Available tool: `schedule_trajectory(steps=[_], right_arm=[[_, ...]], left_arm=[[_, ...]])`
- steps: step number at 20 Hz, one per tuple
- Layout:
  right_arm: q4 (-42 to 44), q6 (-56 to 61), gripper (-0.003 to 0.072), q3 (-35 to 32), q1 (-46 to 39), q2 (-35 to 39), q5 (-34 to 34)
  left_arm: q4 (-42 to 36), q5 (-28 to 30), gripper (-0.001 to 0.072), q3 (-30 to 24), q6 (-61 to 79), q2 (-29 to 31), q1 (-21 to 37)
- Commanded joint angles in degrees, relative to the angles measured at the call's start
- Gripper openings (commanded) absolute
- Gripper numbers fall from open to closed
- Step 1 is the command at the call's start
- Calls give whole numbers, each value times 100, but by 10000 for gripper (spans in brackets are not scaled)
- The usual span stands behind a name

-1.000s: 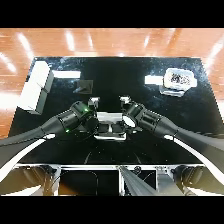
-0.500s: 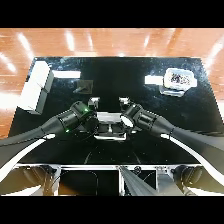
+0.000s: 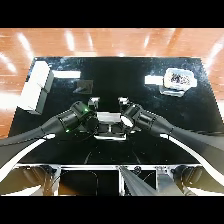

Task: Fold the box and place the chain.

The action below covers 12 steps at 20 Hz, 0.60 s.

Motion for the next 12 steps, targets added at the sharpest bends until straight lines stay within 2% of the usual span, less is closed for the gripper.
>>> schedule_trajectory(steps=[1,2,3,11,12], right_arm=[[28,-20,185,4,2,-4,11],[31,-105,49,4,2,-4,11],[39,-164,32,4,2,-4,-4],[157,-164,46,15,2,4,4],[168,-162,343,31,2,4,2]], left_arm=[[0,2,19,-2,0,2,4],[0,2,19,-2,0,2,4],[0,2,20,-2,0,2,4],[0,2,20,-2,0,2,4],[0,2,19,-2,0,2,4]])
